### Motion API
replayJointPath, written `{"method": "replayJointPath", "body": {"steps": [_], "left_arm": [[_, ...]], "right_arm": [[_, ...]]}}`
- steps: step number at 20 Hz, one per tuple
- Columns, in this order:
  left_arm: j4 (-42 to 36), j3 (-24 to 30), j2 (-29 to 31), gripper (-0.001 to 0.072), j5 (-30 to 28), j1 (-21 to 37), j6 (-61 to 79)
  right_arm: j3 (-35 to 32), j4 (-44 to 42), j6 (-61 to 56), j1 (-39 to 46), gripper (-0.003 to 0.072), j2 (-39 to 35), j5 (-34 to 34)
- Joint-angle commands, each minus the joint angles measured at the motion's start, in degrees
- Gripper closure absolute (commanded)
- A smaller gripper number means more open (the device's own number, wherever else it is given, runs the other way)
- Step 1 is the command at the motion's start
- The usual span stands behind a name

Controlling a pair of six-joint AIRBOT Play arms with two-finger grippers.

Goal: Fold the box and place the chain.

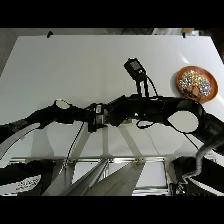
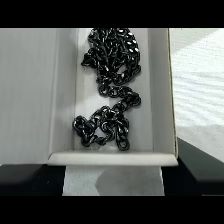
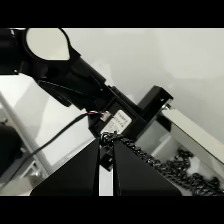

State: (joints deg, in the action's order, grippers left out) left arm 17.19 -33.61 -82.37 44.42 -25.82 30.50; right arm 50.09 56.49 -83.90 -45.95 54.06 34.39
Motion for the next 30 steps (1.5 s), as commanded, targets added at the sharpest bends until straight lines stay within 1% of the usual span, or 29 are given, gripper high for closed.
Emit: {"method": "replayJointPath", "body": {"steps": [1,3,6,10,14,19,24,26,27,28,29,30], "left_arm": [[0.02,0.02,0.02,0.0398,-0.02,0.02,0.00],[0.02,0.02,0.02,0.0398,0.00,0.02,0.00],[0.02,0.02,0.02,0.0398,0.00,0.02,0.00],[0.02,0.02,0.02,0.0398,0.00,0.02,0.00],[0.02,0.02,0.02,0.0398,0.00,0.02,0.00],[0.02,0.02,0.02,0.0398,0.00,0.02,0.00],[0.02,0.02,0.02,0.0398,-0.02,0.02,0.00],[0.02,0.02,0.02,0.0398,0.00,0.02,0.00],[0.02,0.02,0.02,0.0398,0.00,0.02,0.00],[0.02,0.02,0.02,0.0398,0.00,0.02,0.00],[0.02,0.02,0.02,0.0398,0.00,0.02,0.00],[0.02,0.02,0.02,0.0398,0.02,0.02,0.00]], "right_arm": [[0.07,-4.00,3.08,-0.94,0.0671,0.11,-0.57],[0.07,-3.54,3.08,-1.01,0.0671,0.11,-0.07],[0.04,1.36,2.71,-0.98,0.0671,0.26,2.43],[0.00,6.54,-1.09,-0.94,0.0670,2.43,5.90],[0.00,8.35,-1.64,-0.50,0.0670,5.16,6.25],[0.00,8.76,-3.30,3.96,0.0671,7.48,8.35],[-0.04,9.44,-3.26,4.17,0.0664,10.62,9.70],[-0.04,8.96,-3.30,4.17,0.0571,11.47,10.12],[0.00,7.98,-3.28,4.17,0.0544,11.37,10.34],[0.17,7.08,-3.28,4.17,0.0470,10.95,10.67],[0.55,6.60,-3.26,4.17,0.0377,10.29,10.95],[1.11,6.69,-3.26,4.20,0.0322,9.35,11.26]]}}
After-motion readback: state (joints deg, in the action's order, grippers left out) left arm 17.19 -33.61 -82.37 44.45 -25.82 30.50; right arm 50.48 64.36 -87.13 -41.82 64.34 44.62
